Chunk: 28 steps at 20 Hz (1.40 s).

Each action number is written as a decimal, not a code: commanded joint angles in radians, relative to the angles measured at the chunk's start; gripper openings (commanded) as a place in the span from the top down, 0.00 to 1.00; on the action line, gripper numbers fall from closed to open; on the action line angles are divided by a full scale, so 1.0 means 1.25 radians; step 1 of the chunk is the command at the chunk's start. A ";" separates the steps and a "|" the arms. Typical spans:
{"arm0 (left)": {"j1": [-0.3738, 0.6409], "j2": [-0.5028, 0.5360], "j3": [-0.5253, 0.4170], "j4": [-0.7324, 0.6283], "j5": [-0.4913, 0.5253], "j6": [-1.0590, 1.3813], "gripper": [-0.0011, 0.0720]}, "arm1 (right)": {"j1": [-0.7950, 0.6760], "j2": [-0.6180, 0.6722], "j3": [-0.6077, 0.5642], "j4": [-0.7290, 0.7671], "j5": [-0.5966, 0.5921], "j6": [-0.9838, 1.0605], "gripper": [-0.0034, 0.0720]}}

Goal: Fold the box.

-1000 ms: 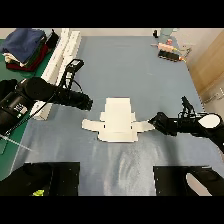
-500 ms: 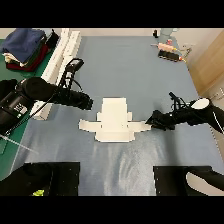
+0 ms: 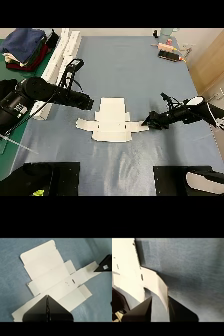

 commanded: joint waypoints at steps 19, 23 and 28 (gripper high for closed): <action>0.332 -0.141 -0.024 -0.196 -0.279 0.044 0.30 | 0.208 0.166 -0.162 0.107 -0.229 -0.241 0.96; 0.314 -0.294 -0.027 -0.273 -0.283 0.128 0.10 | 0.217 0.202 -0.173 0.107 -0.240 -0.238 0.96; 0.298 -0.439 -0.027 -0.438 -0.285 0.309 0.10 | 0.219 0.201 -0.173 0.108 -0.233 -0.238 0.96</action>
